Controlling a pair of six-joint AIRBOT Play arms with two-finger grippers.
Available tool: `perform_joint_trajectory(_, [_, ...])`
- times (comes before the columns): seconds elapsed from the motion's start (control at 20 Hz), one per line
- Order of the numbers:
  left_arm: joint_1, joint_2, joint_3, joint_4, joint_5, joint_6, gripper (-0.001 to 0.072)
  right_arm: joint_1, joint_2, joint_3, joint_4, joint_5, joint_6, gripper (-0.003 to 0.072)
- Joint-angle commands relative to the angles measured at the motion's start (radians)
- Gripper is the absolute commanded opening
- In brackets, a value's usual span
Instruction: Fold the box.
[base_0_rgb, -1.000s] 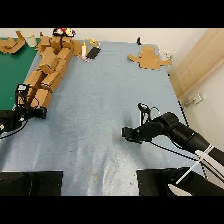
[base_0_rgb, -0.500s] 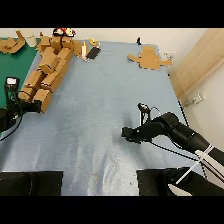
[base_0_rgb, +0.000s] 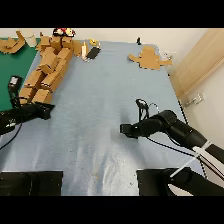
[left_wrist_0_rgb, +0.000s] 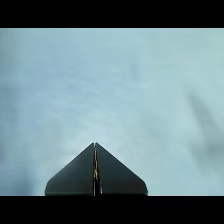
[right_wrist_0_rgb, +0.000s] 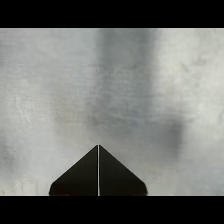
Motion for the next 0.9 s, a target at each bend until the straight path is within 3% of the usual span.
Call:
perform_joint_trajectory(0.0, [-0.128,-0.008,0.022,0.052,-0.166,-0.240,0.0010,0.000,-0.092,0.095,-0.028,-0.052,-0.074,0.0005])
perform_joint_trajectory(0.2, [-0.372,-0.091,0.113,0.235,-0.180,-0.499,0.0010,0.000,-0.226,0.239,-0.070,-0.142,-0.130,0.0005])
perform_joint_trajectory(0.35, [-0.500,-0.209,0.206,0.272,-0.180,-0.588,0.0010,0.000,-0.259,0.300,-0.070,-0.153,-0.138,0.0006])
perform_joint_trajectory(0.55, [-0.561,-0.353,0.285,0.272,-0.179,-0.638,0.0010,0.000,-0.256,0.314,-0.066,-0.160,-0.138,0.0006])
perform_joint_trajectory(0.85, [-0.564,-0.394,0.285,0.272,-0.152,-0.639,0.0011,0.000,-0.256,0.314,-0.059,-0.161,-0.137,0.0005])
